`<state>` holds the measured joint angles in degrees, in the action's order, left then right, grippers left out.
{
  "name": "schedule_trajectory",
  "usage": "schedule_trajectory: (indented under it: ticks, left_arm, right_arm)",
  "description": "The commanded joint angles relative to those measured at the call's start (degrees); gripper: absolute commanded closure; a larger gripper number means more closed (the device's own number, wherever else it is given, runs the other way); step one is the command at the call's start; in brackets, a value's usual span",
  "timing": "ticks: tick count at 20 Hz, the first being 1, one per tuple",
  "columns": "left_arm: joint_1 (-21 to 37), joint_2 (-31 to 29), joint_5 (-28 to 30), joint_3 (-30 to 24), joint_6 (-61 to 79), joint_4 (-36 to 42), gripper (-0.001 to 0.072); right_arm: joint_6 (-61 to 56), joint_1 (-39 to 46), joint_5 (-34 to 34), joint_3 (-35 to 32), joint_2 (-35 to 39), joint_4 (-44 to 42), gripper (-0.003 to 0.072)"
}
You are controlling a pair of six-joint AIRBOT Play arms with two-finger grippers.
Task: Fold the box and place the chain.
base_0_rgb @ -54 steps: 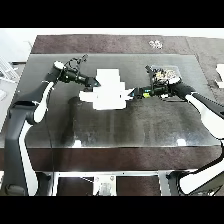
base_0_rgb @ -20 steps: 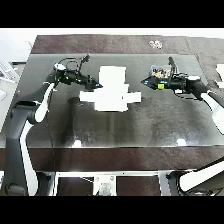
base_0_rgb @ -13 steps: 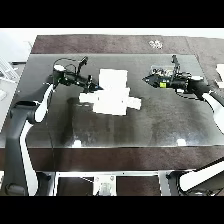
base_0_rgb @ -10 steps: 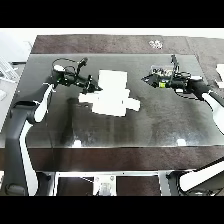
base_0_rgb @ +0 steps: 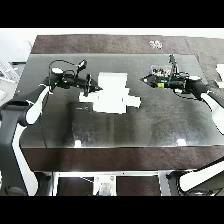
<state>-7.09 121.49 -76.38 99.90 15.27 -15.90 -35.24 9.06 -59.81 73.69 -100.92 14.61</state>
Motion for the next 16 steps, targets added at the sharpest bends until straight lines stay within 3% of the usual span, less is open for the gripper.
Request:
schedule_trajectory:
  ticks: [1,12,16]
  left_arm:
    - [0.02,-1.03,2.4,-3.78,5.6,1.33,0.0695]
    - [0.02,-1.01,5.31,-6.84,10.82,2.93,0.0695]
    - [0.02,-1.03,6.8,-10.58,16.31,5.88,0.0695]
  right_arm:
    - [1.05,-0.07,-0.04,-0.39,0.02,-0.02,0.0364]
    - [2.97,-0.07,-0.04,-3.87,0.02,0.0,0.0363]
    - [2.97,-0.07,-0.02,-4.07,0.02,-0.02,0.0363]
